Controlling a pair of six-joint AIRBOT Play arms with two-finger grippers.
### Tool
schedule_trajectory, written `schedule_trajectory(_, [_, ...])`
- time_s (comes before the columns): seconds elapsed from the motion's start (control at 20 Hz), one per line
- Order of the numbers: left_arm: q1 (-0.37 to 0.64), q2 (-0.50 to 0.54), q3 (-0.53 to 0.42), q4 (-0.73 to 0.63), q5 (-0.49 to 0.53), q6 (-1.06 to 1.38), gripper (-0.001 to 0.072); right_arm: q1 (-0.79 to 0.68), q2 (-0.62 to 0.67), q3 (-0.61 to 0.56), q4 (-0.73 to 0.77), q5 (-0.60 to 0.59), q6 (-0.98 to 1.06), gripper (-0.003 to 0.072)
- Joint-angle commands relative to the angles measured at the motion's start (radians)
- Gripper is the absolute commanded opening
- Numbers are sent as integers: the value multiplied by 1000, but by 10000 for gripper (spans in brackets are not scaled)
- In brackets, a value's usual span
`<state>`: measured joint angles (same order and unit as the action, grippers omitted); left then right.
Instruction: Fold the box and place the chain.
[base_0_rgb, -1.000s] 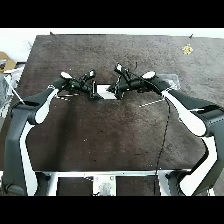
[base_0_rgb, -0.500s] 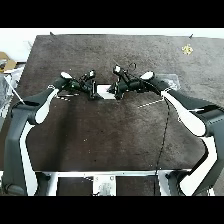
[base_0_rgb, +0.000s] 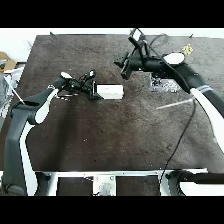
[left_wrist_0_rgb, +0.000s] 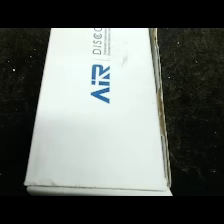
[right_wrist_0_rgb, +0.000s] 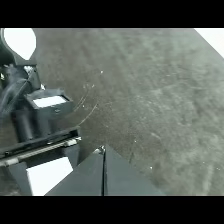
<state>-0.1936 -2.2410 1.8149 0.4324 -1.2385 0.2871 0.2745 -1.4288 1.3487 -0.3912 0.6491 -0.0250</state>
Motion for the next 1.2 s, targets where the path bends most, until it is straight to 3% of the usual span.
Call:
schedule_trajectory(0.0, [0, 0, 0, 1, 0, 1, 234, -4, 245, -223, 11, -333, 94, 8])
schedule_trajectory(0.15, [0, 0, 0, 1, 0, 1, 233, -18, 458, -499, 11, -562, 163, 9])
schedule_trajectory(0.4, [0, 0, 0, -3, 0, 2, 233, -69, 755, -900, 11, -610, 277, 9])
schedule_trajectory(0.65, [0, 0, 0, -6, -1, 1, 234, -69, 1001, -1204, 15, -721, 289, 10])
schedule_trajectory(0.9, [0, 0, 0, -28, 7, 1, 211, -69, 1056, -1267, 14, -733, 292, 10])
schedule_trajectory(0.95, [1, 2, 3, -37, 3, 0, 16, -69, 1056, -1267, 14, -733, 291, 10])
schedule_trajectory(1.15, [34, 79, 36, -120, 2, -66, 10, -69, 1056, -1267, 14, -750, 291, 10])
